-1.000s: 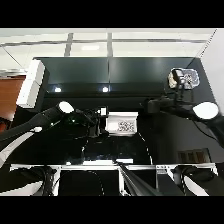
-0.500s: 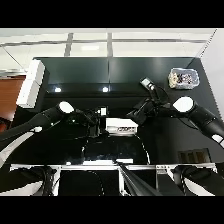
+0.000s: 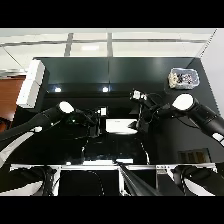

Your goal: Fold the box and place the chain.

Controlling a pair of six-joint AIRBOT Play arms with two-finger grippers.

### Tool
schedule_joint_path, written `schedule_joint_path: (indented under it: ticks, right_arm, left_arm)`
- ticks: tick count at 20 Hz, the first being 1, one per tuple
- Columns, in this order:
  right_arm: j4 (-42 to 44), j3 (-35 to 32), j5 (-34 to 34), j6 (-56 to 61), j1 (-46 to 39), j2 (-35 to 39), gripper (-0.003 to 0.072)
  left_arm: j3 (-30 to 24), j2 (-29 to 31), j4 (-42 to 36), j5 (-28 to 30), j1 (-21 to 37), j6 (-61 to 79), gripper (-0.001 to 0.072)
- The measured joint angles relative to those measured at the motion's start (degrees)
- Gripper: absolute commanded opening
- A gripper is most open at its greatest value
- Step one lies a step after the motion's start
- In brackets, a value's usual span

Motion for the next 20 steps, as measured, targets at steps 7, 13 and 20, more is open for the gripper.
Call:
schedule_joint_path:
  ticks: [7, 13, 20]
  right_arm:
    - [-1.44, -1.55, -1.75, -2.14, 1.14, -0.11, 0.0297]
    - [-1.49, -1.73, -0.94, -2.51, 1.25, -0.11, 0.0187]
    - [-1.53, -1.79, -0.57, -2.49, 1.25, -0.11, 0.0189]
  left_arm:
    - [0.0, 0.0, -0.02, -0.09, 0.0, -0.28, 0.0489]
    - [0.0, 0.0, 0.0, -0.24, 0.0, -0.07, 0.0489]
    - [0.02, 0.0, 0.02, -0.37, 0.0, -0.09, 0.0489]
